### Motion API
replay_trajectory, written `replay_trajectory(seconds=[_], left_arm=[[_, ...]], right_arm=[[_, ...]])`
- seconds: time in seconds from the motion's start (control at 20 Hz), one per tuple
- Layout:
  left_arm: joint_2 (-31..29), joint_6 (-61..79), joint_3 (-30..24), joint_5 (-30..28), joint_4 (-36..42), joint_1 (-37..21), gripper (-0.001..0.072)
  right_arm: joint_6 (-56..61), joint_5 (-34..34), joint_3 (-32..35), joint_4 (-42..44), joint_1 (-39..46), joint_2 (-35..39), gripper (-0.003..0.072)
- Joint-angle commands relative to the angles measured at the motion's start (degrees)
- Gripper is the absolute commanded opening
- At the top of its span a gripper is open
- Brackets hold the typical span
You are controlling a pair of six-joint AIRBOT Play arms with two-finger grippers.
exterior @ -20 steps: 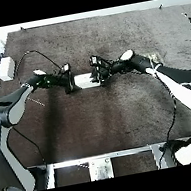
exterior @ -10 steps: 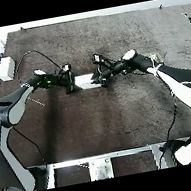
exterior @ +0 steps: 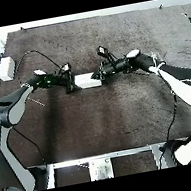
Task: Fold the box and place the chain.
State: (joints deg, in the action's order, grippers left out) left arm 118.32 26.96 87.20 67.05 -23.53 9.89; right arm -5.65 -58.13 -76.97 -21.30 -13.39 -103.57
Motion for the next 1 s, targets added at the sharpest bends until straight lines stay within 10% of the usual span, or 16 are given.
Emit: replay_trajectory(seconds=[0.0, 0.5, 0.7, 0.95], left_arm=[[0.0, 0.0, 0.0, 0.0, 0.0, 0.0, 0.0402], [0.0, 0.0, 0.0, 0.0, 0.0, 0.0, 0.0402], [0.0, 0.0, 0.0, 0.0, 0.0, 0.0, 0.0402], [0.0, 0.0, 0.0, 0.0, 0.0, 0.0, 0.0402]], right_arm=[[5.4, -0.3, 0.0, -3.7, 0.1, -1.5, 0.0012], [8.2, 0.3, -0.1, -4.1, 0.2, 1.7, 0.0011], [8.0, 2.6, 0.6, 0.1, 0.4, 13.5, 0.0009], [14.9, 23.0, 15.1, -0.3, 1.6, 35.3, 0.001]])
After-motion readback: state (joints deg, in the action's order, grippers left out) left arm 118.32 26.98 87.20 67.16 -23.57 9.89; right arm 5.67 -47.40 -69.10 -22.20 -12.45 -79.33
